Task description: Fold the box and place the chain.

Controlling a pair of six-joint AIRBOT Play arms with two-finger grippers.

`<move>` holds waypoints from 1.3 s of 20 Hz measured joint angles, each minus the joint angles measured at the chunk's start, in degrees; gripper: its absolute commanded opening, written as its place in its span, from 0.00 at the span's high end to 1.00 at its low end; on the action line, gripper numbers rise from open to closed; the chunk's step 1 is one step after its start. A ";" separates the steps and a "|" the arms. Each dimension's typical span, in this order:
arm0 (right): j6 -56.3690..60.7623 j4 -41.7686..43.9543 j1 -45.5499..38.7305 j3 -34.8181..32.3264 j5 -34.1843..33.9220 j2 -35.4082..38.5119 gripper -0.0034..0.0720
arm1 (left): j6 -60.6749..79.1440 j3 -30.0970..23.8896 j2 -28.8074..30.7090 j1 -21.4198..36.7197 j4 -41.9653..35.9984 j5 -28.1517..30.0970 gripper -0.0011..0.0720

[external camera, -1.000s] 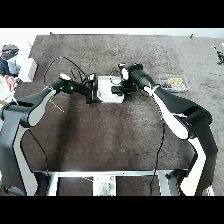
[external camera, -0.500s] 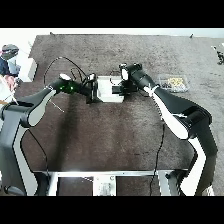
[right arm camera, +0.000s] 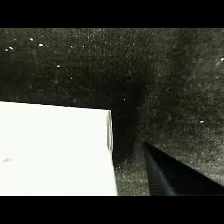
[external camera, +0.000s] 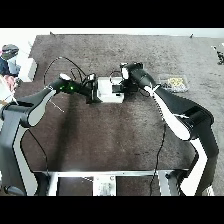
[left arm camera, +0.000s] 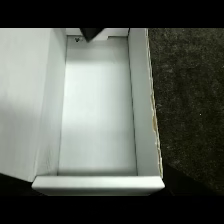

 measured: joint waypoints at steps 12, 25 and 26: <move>-13.46 0.85 -7.17 0.04 -0.35 13.22 0.58 | -0.02 0.00 0.00 0.00 -0.02 0.04 0.32; -27.39 6.05 -33.97 -0.92 -3.37 9.03 0.58 | -0.02 0.00 0.00 0.00 -0.02 0.07 0.32; -28.11 6.32 -34.36 -0.92 -3.56 8.00 0.58 | -0.02 0.00 0.00 0.00 -0.02 0.07 0.32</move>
